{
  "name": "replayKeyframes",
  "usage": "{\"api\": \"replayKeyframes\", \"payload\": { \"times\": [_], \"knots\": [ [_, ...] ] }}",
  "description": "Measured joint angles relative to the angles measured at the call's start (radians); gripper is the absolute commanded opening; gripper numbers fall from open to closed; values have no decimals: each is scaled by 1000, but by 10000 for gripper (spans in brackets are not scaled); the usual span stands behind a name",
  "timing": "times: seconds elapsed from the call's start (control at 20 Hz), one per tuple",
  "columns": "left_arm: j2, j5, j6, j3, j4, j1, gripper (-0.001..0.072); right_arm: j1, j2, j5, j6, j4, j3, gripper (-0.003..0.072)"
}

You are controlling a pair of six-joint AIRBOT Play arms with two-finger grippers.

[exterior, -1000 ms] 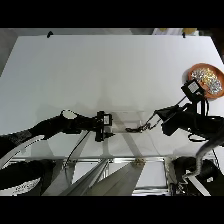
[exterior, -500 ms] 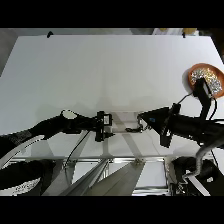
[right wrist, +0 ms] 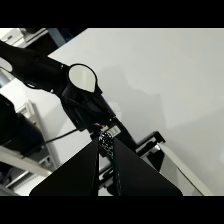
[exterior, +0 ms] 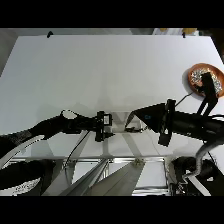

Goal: Fold the box and place the chain.

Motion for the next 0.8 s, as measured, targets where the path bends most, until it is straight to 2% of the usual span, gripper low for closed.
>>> {"api": "replayKeyframes", "payload": {
  "times": [0.5,0.8],
  "knots": [
    [0,0,0,0,0,0,272,8,-269,48,-22,-195,-1,16],
    [0,0,0,0,0,0,272,133,-394,18,-22,-335,-1,17]
  ]
}}
